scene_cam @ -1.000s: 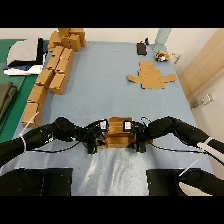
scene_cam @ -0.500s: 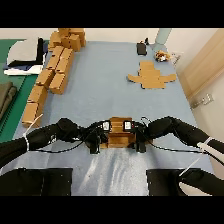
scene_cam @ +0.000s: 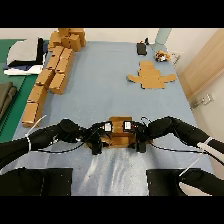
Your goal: Fold the box.
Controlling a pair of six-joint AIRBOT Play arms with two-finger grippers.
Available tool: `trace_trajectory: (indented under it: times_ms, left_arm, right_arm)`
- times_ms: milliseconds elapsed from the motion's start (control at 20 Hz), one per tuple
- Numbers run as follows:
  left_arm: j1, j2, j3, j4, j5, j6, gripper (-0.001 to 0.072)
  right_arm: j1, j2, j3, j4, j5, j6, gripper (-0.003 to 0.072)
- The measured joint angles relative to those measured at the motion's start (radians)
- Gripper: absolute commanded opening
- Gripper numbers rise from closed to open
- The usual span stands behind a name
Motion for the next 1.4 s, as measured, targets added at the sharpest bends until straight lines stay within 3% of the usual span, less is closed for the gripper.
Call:
trace_trajectory:
  times_ms: [250,300,350,550,700,950,1250,1400]
  left_arm:
    - [-0.004,-0.001,0.0,-0.009,0.0,0.004,0.0397]
    - [-0.004,-0.001,0.0,-0.011,0.0,0.004,0.0439]
    - [-0.004,-0.001,0.0,-0.012,0.0,0.004,0.0575]
    - [-0.004,-0.001,0.0,-0.01,0.003,-0.008,0.058]
    - [-0.004,0.006,0.0,0.027,0.036,-0.078,0.0031]
    - [0.033,0.138,0.0,0.259,0.026,-0.465,0.0015]
    - [0.239,0.382,-0.01,0.736,-0.194,-1.452,0.0014]
    - [0.323,0.392,-0.033,0.787,-0.281,-1.716,0.0014]
  right_arm:
    - [0.0,0.0,0.0,0.001,0.0,0.002,0.047]
    - [0.0,0.0,0.0,0.001,0.0,0.002,0.0469]
    - [0.0,0.0,0.0,0.002,0.0,0.002,0.047]
    - [0.0,0.0,0.0,0.002,0.0,0.002,0.047]
    - [-0.001,0.0,0.0,0.007,0.0,0.011,0.047]
    - [-0.001,0.0,0.0,0.005,0.0,0.005,0.047]
    - [-0.001,0.0,0.0,0.003,0.0,0.003,0.047]
    - [0.0,0.0,0.0,0.003,0.0,0.003,0.047]
